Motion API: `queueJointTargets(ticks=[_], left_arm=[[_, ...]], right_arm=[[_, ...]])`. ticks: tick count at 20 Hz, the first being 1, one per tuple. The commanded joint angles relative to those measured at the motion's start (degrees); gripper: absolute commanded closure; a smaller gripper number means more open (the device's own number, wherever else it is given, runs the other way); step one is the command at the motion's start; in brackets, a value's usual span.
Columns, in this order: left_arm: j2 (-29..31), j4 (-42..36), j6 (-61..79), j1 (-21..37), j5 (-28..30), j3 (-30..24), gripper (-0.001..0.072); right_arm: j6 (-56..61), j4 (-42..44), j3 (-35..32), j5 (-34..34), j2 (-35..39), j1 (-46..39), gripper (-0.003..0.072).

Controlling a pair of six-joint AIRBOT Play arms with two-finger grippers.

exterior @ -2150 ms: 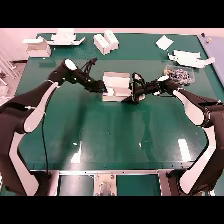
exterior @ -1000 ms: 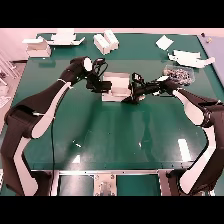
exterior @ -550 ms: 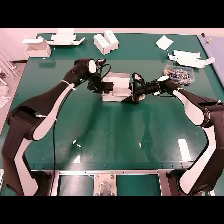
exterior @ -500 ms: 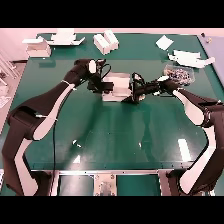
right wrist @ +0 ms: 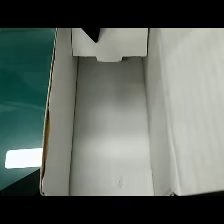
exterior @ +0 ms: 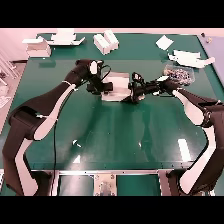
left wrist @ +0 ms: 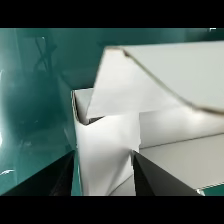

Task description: Fold the box and place the chain.

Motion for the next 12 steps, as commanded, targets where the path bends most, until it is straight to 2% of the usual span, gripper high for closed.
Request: queueJointTargets(ticks=[1, 12], left_arm=[[-0.09, 0.87, -1.27, 0.04, 1.33, 1.62, 0.0306], [-1.42, -0.66, -2.67, -0.68, 2.91, 2.78, 0.0306]], right_arm=[[-0.04, -0.13, 0.00, 0.04, 0.04, -0.04, 0.0088], [-0.04, -0.13, 0.00, 0.04, 0.04, -0.02, 0.0088]])
